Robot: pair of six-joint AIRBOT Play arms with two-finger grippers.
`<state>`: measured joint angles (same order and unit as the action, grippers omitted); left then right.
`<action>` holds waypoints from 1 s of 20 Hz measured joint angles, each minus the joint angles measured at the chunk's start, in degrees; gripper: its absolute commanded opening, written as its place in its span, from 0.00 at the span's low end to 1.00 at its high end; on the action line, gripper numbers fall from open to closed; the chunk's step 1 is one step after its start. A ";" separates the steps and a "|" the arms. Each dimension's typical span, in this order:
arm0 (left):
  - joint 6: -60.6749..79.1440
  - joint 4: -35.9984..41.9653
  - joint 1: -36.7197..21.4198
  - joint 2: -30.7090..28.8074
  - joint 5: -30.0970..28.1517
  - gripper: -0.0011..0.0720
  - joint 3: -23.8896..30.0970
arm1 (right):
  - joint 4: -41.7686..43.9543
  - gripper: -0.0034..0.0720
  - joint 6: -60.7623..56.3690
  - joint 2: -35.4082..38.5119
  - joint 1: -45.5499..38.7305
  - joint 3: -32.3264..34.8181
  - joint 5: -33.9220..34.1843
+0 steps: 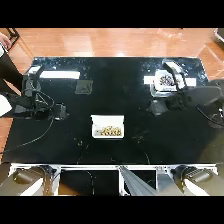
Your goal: Fold the box and place the chain.
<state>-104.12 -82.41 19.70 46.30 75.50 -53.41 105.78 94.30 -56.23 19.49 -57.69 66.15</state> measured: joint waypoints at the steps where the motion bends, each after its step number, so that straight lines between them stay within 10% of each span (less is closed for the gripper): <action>1: 2.36 1.97 -1.36 -0.26 -1.31 0.84 1.42 | 1.57 0.98 0.35 -2.10 1.29 -1.95 -1.40; 10: 19.54 11.54 -6.56 3.10 -12.87 0.84 11.43 | 8.72 0.98 13.84 -25.20 12.85 -18.40 -6.69; 20: 22.25 15.15 -7.28 3.96 -14.34 0.84 12.96 | 16.13 0.98 27.98 -30.03 12.61 -22.18 5.86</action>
<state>-81.87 -67.26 12.43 50.26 61.17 -40.45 121.91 122.28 -86.26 32.10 -79.88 72.01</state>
